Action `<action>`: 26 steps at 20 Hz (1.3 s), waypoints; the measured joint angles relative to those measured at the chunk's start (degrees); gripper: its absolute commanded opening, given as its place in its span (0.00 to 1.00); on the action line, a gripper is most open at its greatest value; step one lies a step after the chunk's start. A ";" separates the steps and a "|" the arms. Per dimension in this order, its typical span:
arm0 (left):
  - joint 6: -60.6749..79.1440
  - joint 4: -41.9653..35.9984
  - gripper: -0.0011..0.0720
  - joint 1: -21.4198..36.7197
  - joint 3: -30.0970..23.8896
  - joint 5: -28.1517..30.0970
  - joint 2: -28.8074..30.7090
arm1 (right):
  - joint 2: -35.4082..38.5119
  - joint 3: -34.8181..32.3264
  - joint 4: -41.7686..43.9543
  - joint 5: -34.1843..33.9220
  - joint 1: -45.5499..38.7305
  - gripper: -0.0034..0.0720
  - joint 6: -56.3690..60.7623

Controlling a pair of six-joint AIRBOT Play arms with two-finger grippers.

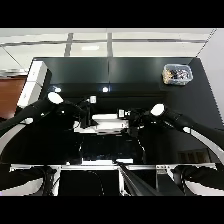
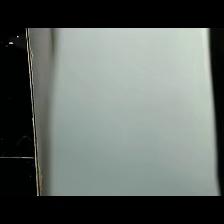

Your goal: Fold the box and place the chain.

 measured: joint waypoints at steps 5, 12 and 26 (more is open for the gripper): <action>-11.91 6.03 0.88 6.45 0.00 -4.52 9.42 | 0.00 0.00 -0.02 -0.02 0.00 0.76 0.00; -34.16 1.03 0.05 7.74 -3.63 -23.67 13.11 | 0.00 0.00 -0.04 -0.02 0.00 0.45 -0.02; -37.03 -8.04 0.05 -3.34 -5.38 12.57 3.58 | 0.00 0.00 -0.02 -0.04 0.00 0.45 -0.07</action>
